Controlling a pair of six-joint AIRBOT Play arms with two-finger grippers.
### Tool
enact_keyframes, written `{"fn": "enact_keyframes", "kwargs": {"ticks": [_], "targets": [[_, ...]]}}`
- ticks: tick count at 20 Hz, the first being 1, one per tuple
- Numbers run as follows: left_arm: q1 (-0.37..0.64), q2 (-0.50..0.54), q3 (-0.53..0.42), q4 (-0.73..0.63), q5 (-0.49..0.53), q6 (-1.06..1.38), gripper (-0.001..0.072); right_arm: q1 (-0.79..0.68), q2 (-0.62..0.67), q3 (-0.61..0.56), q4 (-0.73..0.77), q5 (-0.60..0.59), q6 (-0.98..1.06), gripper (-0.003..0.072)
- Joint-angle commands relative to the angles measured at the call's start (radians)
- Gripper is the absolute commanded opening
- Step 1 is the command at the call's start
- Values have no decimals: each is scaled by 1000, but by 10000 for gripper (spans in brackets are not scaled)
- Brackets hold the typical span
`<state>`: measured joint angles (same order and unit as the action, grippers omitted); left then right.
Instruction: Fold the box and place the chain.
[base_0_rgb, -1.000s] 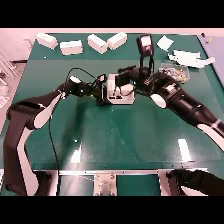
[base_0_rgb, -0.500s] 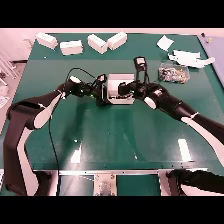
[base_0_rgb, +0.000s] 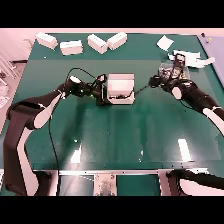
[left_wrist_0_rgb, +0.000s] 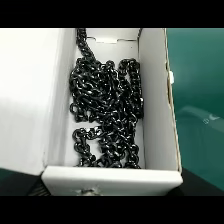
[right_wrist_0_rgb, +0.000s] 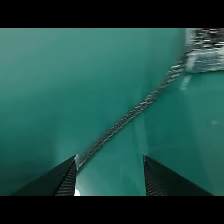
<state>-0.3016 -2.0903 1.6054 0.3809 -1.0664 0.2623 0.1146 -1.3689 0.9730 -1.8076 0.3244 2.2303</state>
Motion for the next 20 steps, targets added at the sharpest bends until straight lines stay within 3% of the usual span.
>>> {"fn": "enact_keyframes", "kwargs": {"ticks": [1,4,11,13,18,20], "targets": [[1,0,0,0,0,0,562,-113,-95,-3,2,-150,156,491],[1,0,0,0,1,0,562,-123,-205,22,2,-232,229,491],[1,0,0,0,0,0,562,-115,-354,175,55,-231,231,485],[1,0,0,0,0,0,562,-104,-384,206,65,-230,231,389],[1,0,0,0,0,0,562,-98,-440,230,66,-230,231,339],[1,0,0,0,0,0,562,-98,-459,238,65,-232,230,160]]}}
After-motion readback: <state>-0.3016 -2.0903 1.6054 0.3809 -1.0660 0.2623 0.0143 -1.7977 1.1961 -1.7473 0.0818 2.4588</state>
